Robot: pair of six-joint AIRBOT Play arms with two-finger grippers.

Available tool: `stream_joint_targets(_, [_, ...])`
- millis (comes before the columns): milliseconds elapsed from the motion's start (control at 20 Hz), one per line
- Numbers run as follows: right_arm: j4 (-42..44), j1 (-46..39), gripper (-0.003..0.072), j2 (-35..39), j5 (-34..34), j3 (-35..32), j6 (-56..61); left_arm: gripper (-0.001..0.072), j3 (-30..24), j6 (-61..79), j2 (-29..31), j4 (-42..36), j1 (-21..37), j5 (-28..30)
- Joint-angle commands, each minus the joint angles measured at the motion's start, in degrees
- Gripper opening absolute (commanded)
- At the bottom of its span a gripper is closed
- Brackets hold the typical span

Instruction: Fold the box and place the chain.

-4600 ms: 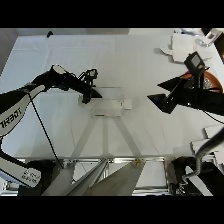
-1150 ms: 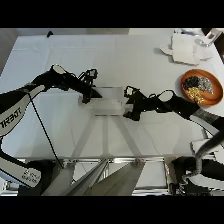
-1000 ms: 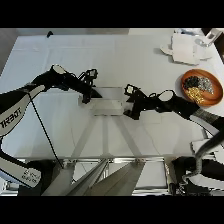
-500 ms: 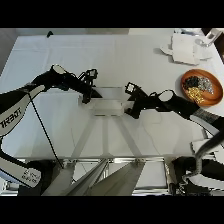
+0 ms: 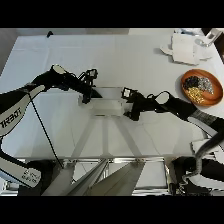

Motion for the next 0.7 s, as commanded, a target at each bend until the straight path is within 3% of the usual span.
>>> stream_joint_targets(0, [4.46,0.57,0.0693,0.04,-1.92,0.02,0.20,0.0014,-0.02,0.02,0.00,0.00,-0.02,0.02])
stream_joint_targets(650, [6.88,-0.24,0.0693,0.02,-1.03,1.16,3.21,0.0014,-0.02,0.02,0.00,0.00,-0.02,0.04])
